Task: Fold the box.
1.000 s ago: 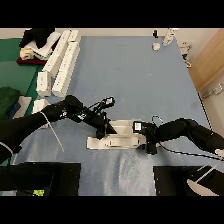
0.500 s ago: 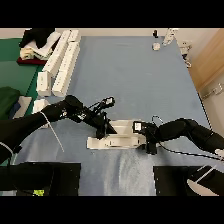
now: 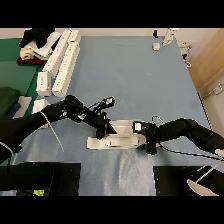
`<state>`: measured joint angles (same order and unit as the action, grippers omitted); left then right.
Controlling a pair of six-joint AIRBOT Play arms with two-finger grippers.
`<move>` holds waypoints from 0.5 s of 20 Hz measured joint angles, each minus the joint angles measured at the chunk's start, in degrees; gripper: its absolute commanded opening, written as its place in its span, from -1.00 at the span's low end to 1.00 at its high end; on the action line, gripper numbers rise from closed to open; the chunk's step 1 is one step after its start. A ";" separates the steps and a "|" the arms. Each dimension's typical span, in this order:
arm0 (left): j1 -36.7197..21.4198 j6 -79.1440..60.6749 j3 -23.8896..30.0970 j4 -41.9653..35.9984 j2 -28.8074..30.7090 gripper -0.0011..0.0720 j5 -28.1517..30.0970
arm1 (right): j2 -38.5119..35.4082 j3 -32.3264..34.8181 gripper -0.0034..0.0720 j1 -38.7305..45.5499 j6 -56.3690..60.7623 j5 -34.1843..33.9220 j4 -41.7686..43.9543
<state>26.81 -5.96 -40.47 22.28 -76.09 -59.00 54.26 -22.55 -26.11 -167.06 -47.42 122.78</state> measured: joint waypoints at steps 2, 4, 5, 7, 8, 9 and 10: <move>0.00 0.00 0.00 -0.02 0.00 -0.93 0.00 | 0.00 0.00 0.48 0.00 0.00 -0.02 0.00; 0.00 0.00 0.00 -0.17 0.00 -0.93 0.02 | 0.00 0.00 0.48 0.00 0.00 -0.02 0.00; 0.00 0.00 0.00 -0.28 0.00 -0.93 0.04 | 0.02 0.00 0.48 0.00 0.00 -0.02 -0.02; 0.00 0.00 0.02 -0.46 0.00 -0.93 0.13 | 0.02 0.00 0.48 0.00 0.00 -0.02 -0.02; 0.00 0.00 0.02 -0.50 0.00 -0.93 0.15 | 0.02 0.00 0.48 0.00 0.00 -0.02 -0.02; 0.00 0.00 0.02 -0.57 0.00 -0.93 0.22 | 0.02 0.00 0.48 0.00 0.00 -0.02 -0.02; 0.00 0.00 0.02 -0.63 0.00 -0.93 0.28 | 0.00 0.00 0.48 0.00 0.00 -0.02 -0.02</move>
<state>26.81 -5.96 -40.45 21.65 -76.09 -58.72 54.26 -22.55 -26.11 -167.06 -47.44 122.76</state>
